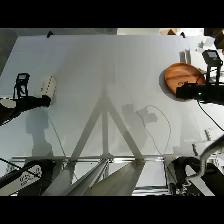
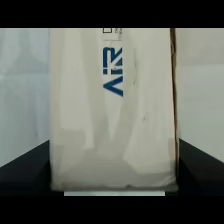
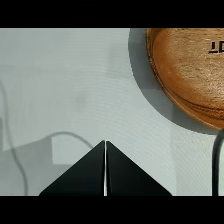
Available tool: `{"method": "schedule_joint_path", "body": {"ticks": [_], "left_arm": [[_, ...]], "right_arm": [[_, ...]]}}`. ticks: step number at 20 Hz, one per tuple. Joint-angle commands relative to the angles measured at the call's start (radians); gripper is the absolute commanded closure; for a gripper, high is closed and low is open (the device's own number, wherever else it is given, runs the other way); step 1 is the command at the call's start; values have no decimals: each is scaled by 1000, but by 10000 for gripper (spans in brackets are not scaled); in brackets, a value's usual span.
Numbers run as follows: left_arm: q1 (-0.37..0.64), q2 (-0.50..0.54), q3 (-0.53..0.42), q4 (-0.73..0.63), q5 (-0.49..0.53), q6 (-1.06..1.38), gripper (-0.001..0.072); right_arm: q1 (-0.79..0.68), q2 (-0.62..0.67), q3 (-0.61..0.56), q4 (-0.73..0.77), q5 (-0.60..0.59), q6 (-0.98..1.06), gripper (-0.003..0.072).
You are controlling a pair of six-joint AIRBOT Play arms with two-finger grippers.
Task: Fold the box and place the chain.
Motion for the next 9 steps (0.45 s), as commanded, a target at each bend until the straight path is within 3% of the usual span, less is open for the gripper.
{"method": "schedule_joint_path", "body": {"ticks": [1, 2, 9], "left_arm": [[1, -21, -1, 1, 23, -2, 63], [1, -17, -1, 1, 16, -2, 15], [1, 140, -1, 1, -67, -2, 15]], "right_arm": [[0, 0, 0, 0, 0, 0, 677], [0, 0, 0, 0, 0, 0, 677], [0, 0, 0, 0, 0, 0, 677]]}}
